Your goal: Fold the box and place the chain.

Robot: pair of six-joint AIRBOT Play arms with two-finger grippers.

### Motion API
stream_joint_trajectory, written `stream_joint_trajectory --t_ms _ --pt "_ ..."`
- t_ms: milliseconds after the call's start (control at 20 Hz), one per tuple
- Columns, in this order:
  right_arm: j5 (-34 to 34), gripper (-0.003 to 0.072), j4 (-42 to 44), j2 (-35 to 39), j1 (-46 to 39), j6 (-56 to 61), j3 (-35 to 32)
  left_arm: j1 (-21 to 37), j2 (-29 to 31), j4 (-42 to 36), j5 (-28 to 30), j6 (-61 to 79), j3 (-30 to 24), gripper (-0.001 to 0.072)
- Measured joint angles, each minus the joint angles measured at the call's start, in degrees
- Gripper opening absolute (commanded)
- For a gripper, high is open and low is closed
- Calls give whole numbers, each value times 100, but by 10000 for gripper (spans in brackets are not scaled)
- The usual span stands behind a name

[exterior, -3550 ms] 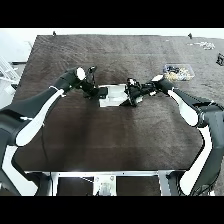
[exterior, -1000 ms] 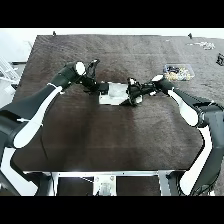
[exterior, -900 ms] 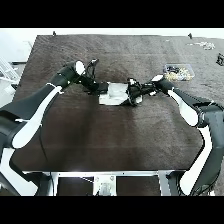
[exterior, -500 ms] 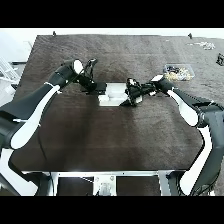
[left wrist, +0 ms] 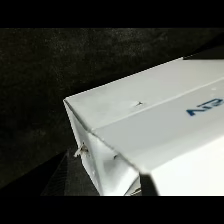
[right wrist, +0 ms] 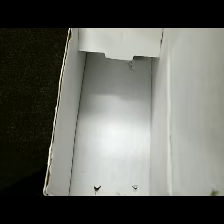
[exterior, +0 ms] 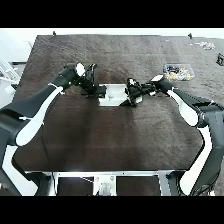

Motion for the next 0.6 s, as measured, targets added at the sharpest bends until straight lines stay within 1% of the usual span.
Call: stream_joint_trajectory --t_ms 300,400,600 --pt "-2 582 2 0 0 0 0 -24 -138 28 96 -197 44 500" --pt "-2 582 2 0 0 0 0 -37 -245 74 -24 -313 203 499" --pt "0 582 4 0 0 0 0 -138 -529 411 -476 -581 717 498"
